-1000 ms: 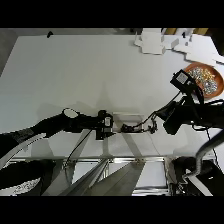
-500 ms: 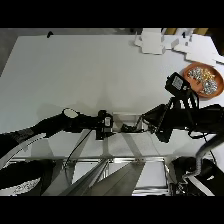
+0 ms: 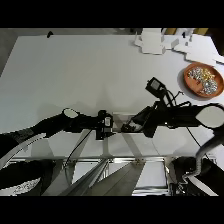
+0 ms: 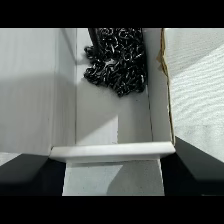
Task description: Fold the box and place the chain.
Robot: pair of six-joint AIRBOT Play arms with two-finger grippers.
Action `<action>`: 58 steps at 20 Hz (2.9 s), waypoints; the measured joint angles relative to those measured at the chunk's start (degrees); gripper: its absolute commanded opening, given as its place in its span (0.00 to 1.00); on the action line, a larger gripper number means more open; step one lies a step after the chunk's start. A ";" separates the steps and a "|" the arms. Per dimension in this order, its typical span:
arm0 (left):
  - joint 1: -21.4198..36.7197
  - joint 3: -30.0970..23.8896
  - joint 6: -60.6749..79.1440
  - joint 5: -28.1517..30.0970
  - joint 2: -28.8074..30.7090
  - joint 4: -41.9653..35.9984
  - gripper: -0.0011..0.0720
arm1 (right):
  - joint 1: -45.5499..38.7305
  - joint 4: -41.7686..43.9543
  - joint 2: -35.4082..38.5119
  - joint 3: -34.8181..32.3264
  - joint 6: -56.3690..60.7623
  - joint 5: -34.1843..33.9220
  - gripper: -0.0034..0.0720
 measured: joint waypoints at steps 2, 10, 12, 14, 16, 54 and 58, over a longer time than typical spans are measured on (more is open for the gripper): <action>0.00 0.00 -0.02 0.00 0.02 0.00 0.03 | 1.88 -1.05 -3.45 -0.70 -0.98 -0.98 0.07; 0.00 0.00 -0.02 -0.02 0.02 0.00 0.03 | 3.41 -5.07 -7.39 -0.11 -1.79 -2.03 0.29; 0.00 0.00 -0.02 0.00 0.00 0.00 0.03 | 1.51 -7.08 -5.60 1.64 -1.81 -0.04 0.29; 0.00 0.00 -0.02 0.00 0.00 0.00 0.03 | -1.42 -9.20 -3.32 3.13 -1.84 1.46 0.28; 0.00 0.00 -0.02 0.00 0.00 0.00 0.03 | -4.81 -11.02 -1.62 3.93 -1.84 2.51 0.28; 0.00 0.00 -0.02 0.00 0.00 0.00 0.03 | -11.82 -20.20 -12.15 -6.01 -8.61 -0.76 0.28; 0.00 0.00 -0.02 -0.02 0.00 0.02 0.03 | -11.80 -18.67 -12.13 -7.15 -11.93 1.07 0.28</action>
